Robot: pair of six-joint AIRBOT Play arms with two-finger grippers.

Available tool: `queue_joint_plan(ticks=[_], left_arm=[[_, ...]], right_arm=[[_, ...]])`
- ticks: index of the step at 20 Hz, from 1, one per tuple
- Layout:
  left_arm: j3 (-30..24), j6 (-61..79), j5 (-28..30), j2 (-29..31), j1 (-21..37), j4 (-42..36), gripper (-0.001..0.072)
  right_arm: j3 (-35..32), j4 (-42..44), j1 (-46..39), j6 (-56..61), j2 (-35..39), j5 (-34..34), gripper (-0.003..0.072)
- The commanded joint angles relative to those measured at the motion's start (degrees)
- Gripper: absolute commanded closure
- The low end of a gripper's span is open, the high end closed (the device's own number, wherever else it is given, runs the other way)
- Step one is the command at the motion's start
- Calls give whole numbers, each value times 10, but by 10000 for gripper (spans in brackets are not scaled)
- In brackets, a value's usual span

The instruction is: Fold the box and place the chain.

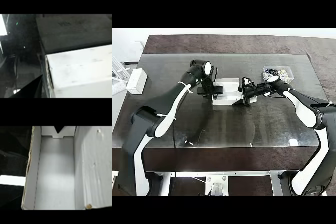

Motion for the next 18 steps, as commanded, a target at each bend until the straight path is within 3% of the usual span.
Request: queue_joint_plan(ticks=[1, 3, 4, 5, 11, 12, 13, 14, 15, 18], left_arm=[[2, -8, 2, -9, -5, 2, 430], [2, -8, 5, -10, -5, 2, 445], [2, -7, 9, -10, -5, 2, 612], [2, -6, 17, -10, -5, 2, 659], [2, 2, 32, -10, -5, -7, 659], [2, 2, 33, -10, -5, -8, 638], [2, 3, 33, -10, -4, -15, 485], [2, 4, 32, -9, -4, -18, 263], [2, 10, 30, -6, -4, -28, 149], [3, 34, 12, 9, 0, -45, 148]], right_arm=[[0, 0, 0, 0, 0, 0, 104], [0, 0, 0, 0, 0, 0, 104], [0, 0, 0, 0, 0, 0, 104], [0, 0, 0, 0, 0, 0, 105], [0, 0, 0, 0, 0, 0, 104], [0, 0, 0, 0, 0, 0, 104], [0, 0, 0, 0, 0, 0, 104], [0, 0, 0, 0, 0, 0, 104], [0, 0, 0, 0, 0, 0, 104], [0, 0, 0, 0, 0, 0, 104]])
